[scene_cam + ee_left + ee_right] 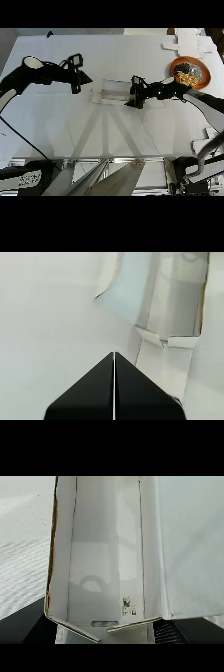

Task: Fold the box and place the chain.

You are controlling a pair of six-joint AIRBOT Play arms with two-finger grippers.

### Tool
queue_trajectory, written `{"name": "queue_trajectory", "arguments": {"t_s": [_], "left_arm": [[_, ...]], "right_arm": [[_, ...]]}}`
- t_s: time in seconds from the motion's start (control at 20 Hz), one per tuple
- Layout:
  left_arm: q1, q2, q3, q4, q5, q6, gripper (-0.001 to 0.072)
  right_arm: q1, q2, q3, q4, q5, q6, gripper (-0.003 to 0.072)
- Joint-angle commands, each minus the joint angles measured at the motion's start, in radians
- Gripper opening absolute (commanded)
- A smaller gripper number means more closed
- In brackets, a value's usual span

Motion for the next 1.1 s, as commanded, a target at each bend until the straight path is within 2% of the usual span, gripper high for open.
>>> {"name": "queue_trajectory", "arguments": {"t_s": [0.0, 0.1, 0.2, 0.55, 1.05], "left_arm": [[0.061, 0.039, 0.001, 0.137, -0.016, -0.518, 0.0007], [0.049, 0.013, 0.001, 0.261, -0.021, -0.872, 0.0008], [0.018, -0.022, 0.001, 0.33, -0.02, -1.045, 0.0008], [-0.11, -0.174, 0.001, 0.343, -0.009, -1.233, 0.0007], [-0.135, -0.185, 0.001, 0.342, 0.003, -1.251, 0.0007]], "right_arm": [[0.0, 0.0, 0.001, 0.0, 0.0, 0.0, 0.0566], [0.0, 0.0, 0.001, 0.0, 0.0, 0.0, 0.0566], [0.0, 0.0, 0.001, 0.0, 0.0, 0.0, 0.0566], [0.0, 0.0, 0.001, 0.0, 0.0, 0.0, 0.0566], [0.0, 0.0, 0.001, 0.0, 0.0, 0.0, 0.0566]]}}
